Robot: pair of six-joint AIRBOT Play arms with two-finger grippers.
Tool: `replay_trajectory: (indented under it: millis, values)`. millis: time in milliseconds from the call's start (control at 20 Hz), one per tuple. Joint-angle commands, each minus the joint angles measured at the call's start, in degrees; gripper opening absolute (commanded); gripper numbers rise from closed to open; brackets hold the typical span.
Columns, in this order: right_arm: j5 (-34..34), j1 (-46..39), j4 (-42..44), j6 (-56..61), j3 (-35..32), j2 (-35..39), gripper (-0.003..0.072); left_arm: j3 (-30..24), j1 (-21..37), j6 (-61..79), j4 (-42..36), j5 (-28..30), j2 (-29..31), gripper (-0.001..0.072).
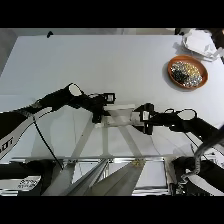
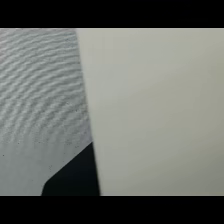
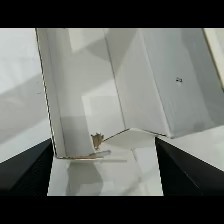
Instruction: Fold the box and place the chain.
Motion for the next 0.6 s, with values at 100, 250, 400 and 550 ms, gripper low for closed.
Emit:
replay_trajectory:
  millis: [100,250,400,550]
  values:
    - [0.0,-1.5,-1.2,1.9,0.1,-0.1,0.0692,0.0,0.0,0.0,0.0,0.0,0.0,0.0010]
    - [0.0,-1.5,0.8,0.3,0.1,-0.1,0.0693,0.0,0.0,0.0,0.0,0.0,0.0,0.0010]
    - [0.5,-1.6,1.9,-1.3,0.9,-1.1,0.0692,0.0,0.0,0.0,0.0,0.0,0.0,0.0010]
    - [3.3,-1.8,1.9,-1.2,3.3,-3.5,0.0692,0.0,0.0,0.0,0.0,0.0,0.0,0.0010]
